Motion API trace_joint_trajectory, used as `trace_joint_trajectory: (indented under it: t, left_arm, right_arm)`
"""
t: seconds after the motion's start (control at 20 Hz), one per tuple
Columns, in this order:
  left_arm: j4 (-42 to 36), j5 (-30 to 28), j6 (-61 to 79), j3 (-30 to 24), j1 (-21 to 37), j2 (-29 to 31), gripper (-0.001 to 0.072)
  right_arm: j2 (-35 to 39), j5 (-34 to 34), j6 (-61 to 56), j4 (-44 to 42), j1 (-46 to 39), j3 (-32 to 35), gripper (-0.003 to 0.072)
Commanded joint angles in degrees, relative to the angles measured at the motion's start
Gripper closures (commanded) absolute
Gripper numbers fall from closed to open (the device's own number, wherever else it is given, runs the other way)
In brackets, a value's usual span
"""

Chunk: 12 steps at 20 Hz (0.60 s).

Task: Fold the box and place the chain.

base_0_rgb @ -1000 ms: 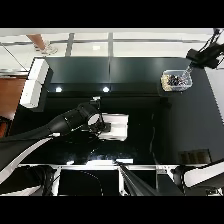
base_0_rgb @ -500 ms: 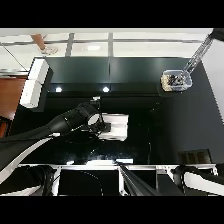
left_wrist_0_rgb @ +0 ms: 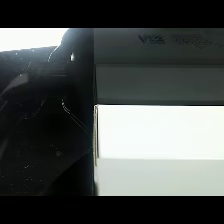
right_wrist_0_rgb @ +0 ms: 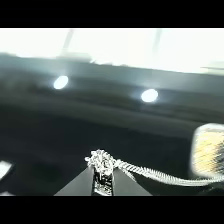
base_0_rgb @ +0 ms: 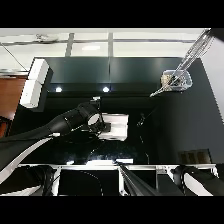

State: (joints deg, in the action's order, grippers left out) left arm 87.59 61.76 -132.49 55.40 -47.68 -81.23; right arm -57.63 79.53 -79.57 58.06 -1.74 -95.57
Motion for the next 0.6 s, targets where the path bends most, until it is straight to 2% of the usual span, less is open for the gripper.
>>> trace_joint_trajectory:
  t: [0.0,0.15,0.35,0.55]
  left_arm:
    - [0.0,0.0,0.02,0.0,0.04,0.0,0.0679]
    - [0.0,0.0,0.02,0.0,0.04,0.0,0.0679]
    - [0.0,0.04,0.02,0.0,0.04,0.0,0.0679]
    - [0.0,0.0,0.02,0.0,0.04,0.0,0.0679]
  right_arm:
    - [6.69,2.86,2.95,-1.09,6.4,9.44,0.0673]
    - [7.72,5.22,2.91,-3.19,10.67,12.44,0.0673]
    - [7.72,8.41,3.13,-4.98,14.91,12.83,0.0673]
    - [7.69,8.63,3.13,-8.63,19.08,12.94,0.0672]
